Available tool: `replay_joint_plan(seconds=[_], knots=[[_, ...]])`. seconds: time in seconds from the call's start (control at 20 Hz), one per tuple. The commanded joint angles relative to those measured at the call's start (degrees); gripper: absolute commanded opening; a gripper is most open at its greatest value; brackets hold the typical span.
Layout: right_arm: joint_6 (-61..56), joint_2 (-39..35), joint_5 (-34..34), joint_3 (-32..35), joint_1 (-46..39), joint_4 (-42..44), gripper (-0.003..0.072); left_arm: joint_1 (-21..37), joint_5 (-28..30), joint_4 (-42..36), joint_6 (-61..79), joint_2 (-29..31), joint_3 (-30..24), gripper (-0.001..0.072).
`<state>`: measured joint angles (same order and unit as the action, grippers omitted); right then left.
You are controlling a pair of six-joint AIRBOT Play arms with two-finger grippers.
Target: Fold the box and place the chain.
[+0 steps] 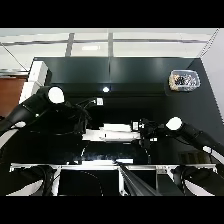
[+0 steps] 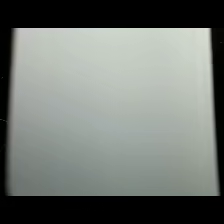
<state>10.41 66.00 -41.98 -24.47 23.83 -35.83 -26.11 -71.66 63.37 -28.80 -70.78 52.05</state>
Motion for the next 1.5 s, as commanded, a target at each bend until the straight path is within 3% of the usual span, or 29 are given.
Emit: replay_joint_plan(seconds=[0.0, 0.1, 0.15, 0.3, 0.4, 0.5, 0.7, 0.85, 1.0, 1.15, 1.35, 1.45], knots=[[0.0, 0.0, 0.0, 0.0, 0.1, 0.0, 0.0479, -0.2, -7.2, -5.2, -16.3, 1.5, -1.4, 0.0025], [0.0, 0.0, -0.1, 0.0, 0.1, 0.0, 0.0479, -0.6, -4.5, -21.2, -13.1, 1.1, -5.7, 0.0025], [0.0, 0.0, -0.1, 0.0, 0.1, 0.0, 0.0479, -0.7, -0.2, -28.2, -11.6, 0.9, -7.9, 0.0025], [0.0, 0.0, 0.0, 0.0, 0.1, 0.0, 0.0479, -0.7, 19.1, -45.8, -5.8, 0.7, -13.0, 0.0025], [0.0, 0.0, 0.1, 0.0, 0.1, 0.0, 0.0479, -1.3, 32.3, -47.9, -5.2, 0.5, -13.9, 0.0025], [0.0, 0.0, 0.1, 0.0, 0.2, 0.0, 0.0480, -2.4, 37.2, -42.6, -3.7, -0.7, -13.8, 0.0025], [0.0, 0.0, 0.1, 0.0, 0.2, -0.1, 0.0480, -5.8, 33.4, -33.5, -4.2, -3.7, -13.8, 0.0024], [0.0, 0.0, 0.1, 0.0, 0.2, -0.1, 0.0479, -8.9, 34.3, -29.0, -5.5, -4.4, -13.4, 0.0024], [-0.1, 0.0, 0.0, 0.0, 0.2, 0.0, 0.0480, -7.5, 34.2, -21.0, -8.8, -2.5, -9.7, 0.0024], [-0.1, 0.0, 0.0, 0.0, 0.2, 0.0, 0.0479, -3.0, 32.1, -14.0, -13.2, 3.4, -7.0, 0.0024], [-0.1, 0.0, 0.0, 0.0, 0.2, 0.0, 0.0480, 6.3, 18.5, -12.2, -10.7, 12.1, -8.5, 0.0024], [-0.1, 0.0, 0.0, 0.0, 0.2, 0.0, 0.0480, 11.5, 11.2, -19.6, -1.4, 14.6, -11.4, 0.0026]])
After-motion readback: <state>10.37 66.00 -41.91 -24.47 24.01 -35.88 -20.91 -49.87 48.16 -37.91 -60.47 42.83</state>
